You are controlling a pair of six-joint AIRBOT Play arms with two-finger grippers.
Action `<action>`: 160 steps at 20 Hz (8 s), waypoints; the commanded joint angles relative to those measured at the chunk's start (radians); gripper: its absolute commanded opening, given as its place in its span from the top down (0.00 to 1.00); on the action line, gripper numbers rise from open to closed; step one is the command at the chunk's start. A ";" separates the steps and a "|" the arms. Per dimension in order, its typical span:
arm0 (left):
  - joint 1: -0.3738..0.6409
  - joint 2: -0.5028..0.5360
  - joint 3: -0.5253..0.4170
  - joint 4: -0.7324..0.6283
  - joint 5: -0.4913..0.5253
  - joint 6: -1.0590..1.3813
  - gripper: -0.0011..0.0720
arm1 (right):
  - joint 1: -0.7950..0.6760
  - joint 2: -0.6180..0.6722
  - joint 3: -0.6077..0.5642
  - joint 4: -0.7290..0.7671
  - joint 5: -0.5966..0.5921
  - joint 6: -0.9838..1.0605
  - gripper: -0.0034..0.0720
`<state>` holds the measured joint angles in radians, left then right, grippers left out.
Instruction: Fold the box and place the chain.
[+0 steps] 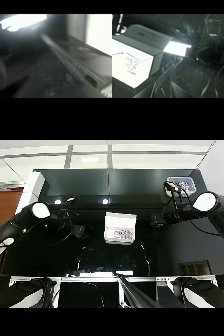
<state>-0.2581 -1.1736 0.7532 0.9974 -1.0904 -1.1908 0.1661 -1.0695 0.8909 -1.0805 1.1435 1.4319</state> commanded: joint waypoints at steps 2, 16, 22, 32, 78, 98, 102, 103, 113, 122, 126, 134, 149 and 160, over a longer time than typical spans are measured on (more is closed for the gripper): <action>0.031 0.016 -0.133 -0.356 0.093 1.116 0.00 | 0.000 0.001 0.000 -0.002 -0.002 0.000 0.63; -0.098 -0.221 -0.011 -0.457 0.264 1.518 0.01 | 0.000 0.001 0.000 -0.001 -0.007 0.000 0.63; -0.156 -0.230 -0.010 -0.455 0.266 1.526 0.01 | 0.001 0.001 0.000 -0.001 -0.027 0.000 0.63; -0.168 -0.234 -0.009 -0.405 0.249 1.471 0.01 | 0.001 0.001 0.000 -0.001 -0.029 0.000 0.63; -0.237 -0.238 -0.007 -0.505 0.305 1.475 0.53 | 0.229 -0.124 -0.043 0.193 -0.119 -1.093 0.03; -0.237 -0.238 -0.007 -0.505 0.305 1.475 0.53 | 0.224 -0.094 -0.042 0.190 -0.093 -0.994 0.86; -0.237 -0.238 -0.007 -0.505 0.305 1.475 0.53 | 0.225 -0.095 -0.043 0.189 -0.093 -0.994 0.85; -0.237 -0.238 -0.007 -0.505 0.305 1.475 0.53 | 0.225 -0.095 -0.043 0.189 -0.092 -0.994 0.85; -0.237 -0.238 -0.007 -0.505 0.305 1.475 0.53 | 0.225 -0.095 -0.076 0.187 -0.085 -0.990 0.78; -0.237 -0.238 -0.007 -0.505 0.305 1.475 0.53 | 0.225 -0.095 -0.078 0.190 -0.106 -0.963 0.58; -0.237 -0.238 -0.007 -0.505 0.305 1.475 0.53 | 0.229 -0.096 -0.099 0.192 -0.116 -0.956 0.58; -0.237 -0.238 -0.007 -0.505 0.305 1.475 0.53 | 0.175 -0.055 -0.054 0.195 0.026 -0.769 0.58; -0.237 -0.238 -0.007 -0.505 0.305 1.475 0.53 | 0.081 -0.156 -0.292 0.785 -0.187 -0.547 0.94; -0.237 -0.238 -0.007 -0.505 0.305 1.475 0.53 | 0.081 -0.184 -0.293 0.627 -0.239 -0.482 0.94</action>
<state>-0.4946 -1.4117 0.7456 0.4927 -0.7853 0.2832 0.2470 -1.2507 0.5987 -0.4213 0.9371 0.9428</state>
